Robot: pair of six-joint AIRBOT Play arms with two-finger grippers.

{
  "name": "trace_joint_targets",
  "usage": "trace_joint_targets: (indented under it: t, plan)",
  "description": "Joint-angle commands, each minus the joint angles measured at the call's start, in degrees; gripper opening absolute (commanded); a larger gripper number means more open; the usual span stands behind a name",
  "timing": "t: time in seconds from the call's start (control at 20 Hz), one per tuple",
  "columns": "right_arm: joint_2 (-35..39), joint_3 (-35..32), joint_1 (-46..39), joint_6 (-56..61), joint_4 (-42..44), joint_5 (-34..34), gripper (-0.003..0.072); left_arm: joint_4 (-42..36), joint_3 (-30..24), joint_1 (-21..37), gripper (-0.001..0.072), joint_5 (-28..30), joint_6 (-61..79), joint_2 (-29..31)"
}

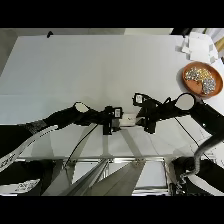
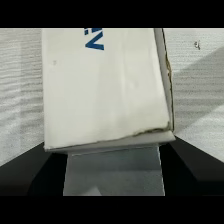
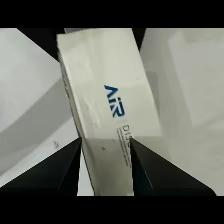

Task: Fold the box and place the chain.

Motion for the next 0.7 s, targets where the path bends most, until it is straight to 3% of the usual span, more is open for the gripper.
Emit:
trace_joint_targets:
  t: [0.0,0.1,0.3,0.5,0.65]
  plan:
    - [3.4,0.0,0.0,0.0,1.7,0.4,0.0336,0.0,0.0,0.0,0.0068,0.2,0.0,0.0]
    - [5.3,-0.1,0.0,0.4,5.3,1.9,0.0329,0.0,0.0,0.0,0.0068,0.2,0.0,0.0]
    - [5.2,-5.1,-1.4,-0.4,17.2,-4.4,0.0019,0.0,0.0,0.0,0.0068,0.2,0.0,0.0]
    - [5.2,-14.5,-4.7,-8.7,33.1,-10.4,0.0009,0.0,0.0,0.0,0.0068,0.2,0.0,0.0]
    - [5.1,-16.4,-4.8,-10.4,33.3,-10.3,0.0009,0.0,0.0,0.0,0.0068,0.2,0.0,0.0]
